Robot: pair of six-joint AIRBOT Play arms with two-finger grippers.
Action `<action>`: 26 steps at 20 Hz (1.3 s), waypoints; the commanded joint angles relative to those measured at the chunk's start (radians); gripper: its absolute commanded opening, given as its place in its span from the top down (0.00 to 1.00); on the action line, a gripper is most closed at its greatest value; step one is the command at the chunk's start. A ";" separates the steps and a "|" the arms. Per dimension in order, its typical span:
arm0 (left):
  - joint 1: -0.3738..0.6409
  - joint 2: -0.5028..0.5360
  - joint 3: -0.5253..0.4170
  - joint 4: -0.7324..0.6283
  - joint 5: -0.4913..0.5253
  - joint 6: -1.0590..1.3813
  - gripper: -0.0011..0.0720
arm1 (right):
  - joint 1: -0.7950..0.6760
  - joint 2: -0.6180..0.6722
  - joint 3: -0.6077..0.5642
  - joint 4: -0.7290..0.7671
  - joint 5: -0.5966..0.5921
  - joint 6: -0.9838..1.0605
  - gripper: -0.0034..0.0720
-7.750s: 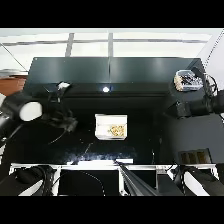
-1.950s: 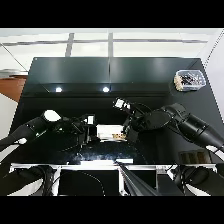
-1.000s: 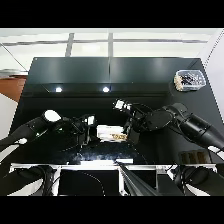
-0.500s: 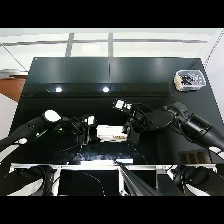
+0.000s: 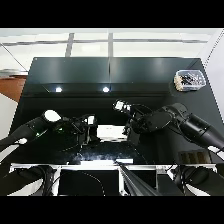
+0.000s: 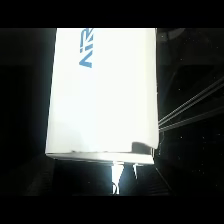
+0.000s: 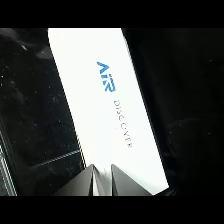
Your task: Fold the box and place the chain.
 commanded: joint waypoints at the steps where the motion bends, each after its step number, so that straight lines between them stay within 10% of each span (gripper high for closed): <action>1: 0.000 -0.001 -0.001 0.000 0.000 0.002 0.51 | 0.001 -0.009 0.000 -0.001 0.004 0.005 0.79; 14: 0.000 -0.001 -0.001 0.000 0.000 0.002 0.51 | 0.000 -0.009 0.000 0.000 0.011 0.015 0.78; 20: 0.000 -0.001 -0.001 0.000 0.000 0.002 0.51 | 0.001 -0.009 0.000 -0.001 0.012 0.015 0.48; 26: 0.000 -0.001 -0.001 0.000 0.000 0.002 0.51 | 0.001 -0.009 0.000 -0.001 0.018 0.014 0.46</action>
